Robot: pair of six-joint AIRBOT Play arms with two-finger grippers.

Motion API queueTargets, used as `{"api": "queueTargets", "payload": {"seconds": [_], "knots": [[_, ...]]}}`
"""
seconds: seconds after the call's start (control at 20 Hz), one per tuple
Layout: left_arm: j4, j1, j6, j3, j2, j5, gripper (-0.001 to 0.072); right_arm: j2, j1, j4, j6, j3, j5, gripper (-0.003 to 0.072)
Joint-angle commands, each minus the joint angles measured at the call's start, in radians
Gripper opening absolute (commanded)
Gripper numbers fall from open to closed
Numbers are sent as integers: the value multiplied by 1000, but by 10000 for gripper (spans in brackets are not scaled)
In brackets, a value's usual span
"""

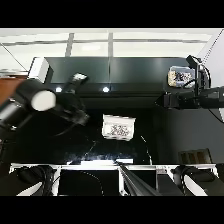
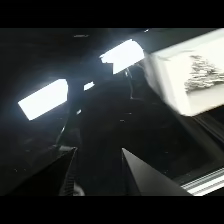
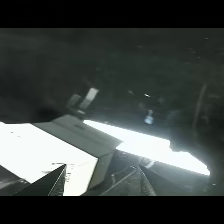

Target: Fold the box and place the chain.

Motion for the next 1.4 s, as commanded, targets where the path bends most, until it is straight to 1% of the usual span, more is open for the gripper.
{"api": "queueTargets", "payload": {"seconds": [0.0,0.05,0.1,0.15,0.2,0.25,0.35,0.4,0.45,0.55,0.6,0.65,0.75,0.8,0.85,0.9,1.0,1.1,1.25,1.35], "knots": [[-552,302,545,-153,46,85,358,0,0,-52,13,0,5,519],[-730,373,745,-214,46,71,358,0,0,-58,21,0,7,519],[-851,428,924,-282,46,68,359,0,0,-58,21,0,10,519],[-900,459,1054,-338,45,84,377,0,0,-58,21,0,13,519],[-915,472,1189,-386,43,112,580,0,0,-58,21,0,16,519],[-907,472,1331,-427,39,153,712,0,0,-61,20,0,16,519],[-903,463,1581,-481,27,240,712,0,0,-62,21,0,14,519],[-885,446,1722,-491,16,295,711,0,0,-64,21,0,8,519],[-879,426,1834,-496,-2,328,710,0,0,-64,23,0,4,519],[-882,372,2035,-489,-71,339,710,0,0,-64,24,0,-10,519],[-882,341,2098,-480,-122,330,710,0,0,-65,24,0,-16,519],[-883,318,2127,-468,-171,321,710,0,0,-68,24,0,-19,519],[-876,291,2138,-427,-255,239,711,0,0,-78,28,0,-26,519],[-878,290,2115,-404,-275,217,711,0,0,-82,28,0,-27,519],[-912,291,2097,-389,-291,211,711,0,0,-86,28,0,-29,519],[-919,289,2096,-380,-299,211,711,0,0,-86,28,0,-29,519],[-900,264,2094,-378,-300,221,711,0,0,-86,28,0,-29,519],[-899,238,2055,-375,-300,270,711,0,0,-86,28,0,-29,519],[-912,184,2046,-373,-301,315,710,0,0,-87,27,0,-29,519],[-909,167,2004,-372,-301,368,710,0,0,-87,27,0,-29,518]]}}
